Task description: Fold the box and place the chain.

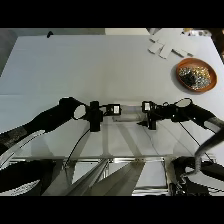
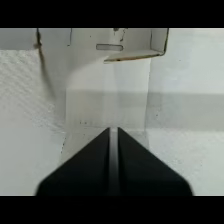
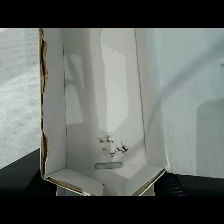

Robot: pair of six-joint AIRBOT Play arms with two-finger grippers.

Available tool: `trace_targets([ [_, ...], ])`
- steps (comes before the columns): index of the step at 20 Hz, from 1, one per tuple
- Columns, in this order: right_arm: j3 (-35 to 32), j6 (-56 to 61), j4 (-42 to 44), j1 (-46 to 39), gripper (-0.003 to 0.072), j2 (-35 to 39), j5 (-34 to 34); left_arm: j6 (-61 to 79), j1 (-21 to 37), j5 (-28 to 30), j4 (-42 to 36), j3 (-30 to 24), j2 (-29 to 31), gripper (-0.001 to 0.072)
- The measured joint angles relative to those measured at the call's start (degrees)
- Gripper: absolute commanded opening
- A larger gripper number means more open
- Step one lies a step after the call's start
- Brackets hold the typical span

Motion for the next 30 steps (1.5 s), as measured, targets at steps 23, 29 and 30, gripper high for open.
trace_targets([
  [23,0.0,0.0,0.0,0.0,0.0549,0.0,0.0,19.8,1.6,4.8,-21.4,0.0,-0.4,0.0198],
  [29,0.0,0.0,0.0,0.0,0.0549,0.0,0.0,20.8,0.6,10.4,-24.6,0.0,-3.0,0.0060],
  [30,0.0,0.0,0.0,0.0,0.0549,0.0,-0.1,20.8,0.3,11.6,-25.4,0.0,-3.3,0.0064],
])
